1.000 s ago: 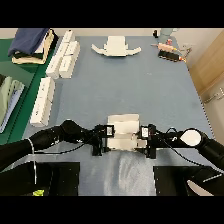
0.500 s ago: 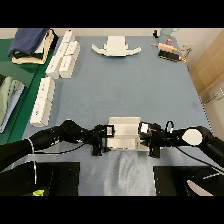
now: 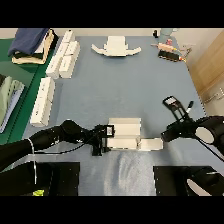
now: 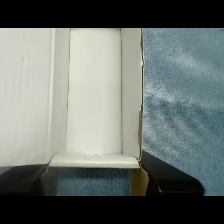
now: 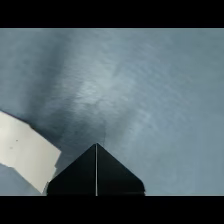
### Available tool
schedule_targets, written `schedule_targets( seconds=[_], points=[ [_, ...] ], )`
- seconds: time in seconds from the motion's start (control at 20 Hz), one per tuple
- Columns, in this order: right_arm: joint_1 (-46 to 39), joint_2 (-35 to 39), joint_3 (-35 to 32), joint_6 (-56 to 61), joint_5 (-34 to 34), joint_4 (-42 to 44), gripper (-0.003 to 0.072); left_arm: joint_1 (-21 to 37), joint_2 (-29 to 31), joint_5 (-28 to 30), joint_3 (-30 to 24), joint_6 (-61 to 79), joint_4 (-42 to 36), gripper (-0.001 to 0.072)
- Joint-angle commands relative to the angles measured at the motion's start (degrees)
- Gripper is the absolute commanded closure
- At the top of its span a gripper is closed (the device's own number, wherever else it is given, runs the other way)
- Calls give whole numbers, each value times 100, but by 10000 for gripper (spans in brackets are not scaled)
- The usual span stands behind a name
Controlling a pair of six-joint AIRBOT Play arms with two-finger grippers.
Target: Fold the box.
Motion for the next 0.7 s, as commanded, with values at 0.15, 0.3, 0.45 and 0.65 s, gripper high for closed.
schedule_targets(
  seconds=[0.15,0.3,0.45,0.65],
  points=[
    [-1110,-743,-243,1558,345,1080,686,4,-2,0,2,2,2,301],
    [-1449,-1228,-367,616,256,2387,686,4,-2,0,2,2,2,301],
    [-1504,-1397,-365,-33,295,3156,686,4,-2,0,2,2,2,301],
    [-1504,-1318,-358,-697,490,3985,686,4,-2,0,2,4,2,301]
  ],
)
